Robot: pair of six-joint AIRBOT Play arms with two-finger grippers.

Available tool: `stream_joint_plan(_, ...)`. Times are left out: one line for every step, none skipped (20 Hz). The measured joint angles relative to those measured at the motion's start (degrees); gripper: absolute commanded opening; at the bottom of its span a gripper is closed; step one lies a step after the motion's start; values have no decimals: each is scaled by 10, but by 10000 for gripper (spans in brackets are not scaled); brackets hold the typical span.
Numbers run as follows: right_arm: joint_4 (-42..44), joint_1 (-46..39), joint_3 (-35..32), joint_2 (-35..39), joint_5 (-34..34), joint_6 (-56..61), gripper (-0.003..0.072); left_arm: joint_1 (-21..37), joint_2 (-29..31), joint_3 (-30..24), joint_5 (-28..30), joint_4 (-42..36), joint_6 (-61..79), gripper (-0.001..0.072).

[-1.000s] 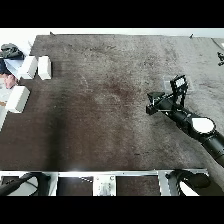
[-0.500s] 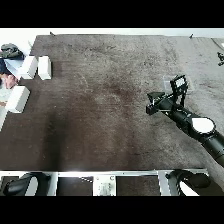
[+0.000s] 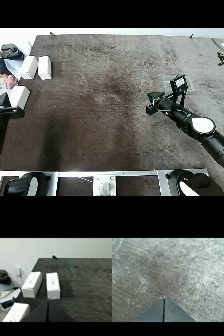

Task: Fold the box and place the chain.

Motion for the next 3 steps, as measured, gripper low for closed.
stream_joint_plan(0, 0, 0, 0, 0, 0, -14, -12, 0, -5, 4, 0, 0, 8)
stream_joint_plan(0, 0, 0, 0, 0, 0, -14, -24, 0, -8, 8, -1, 1, 9)
stream_joint_plan(0, 0, 0, 0, 0, 0, -14, -37, 0, -11, 11, -2, 6, 10)
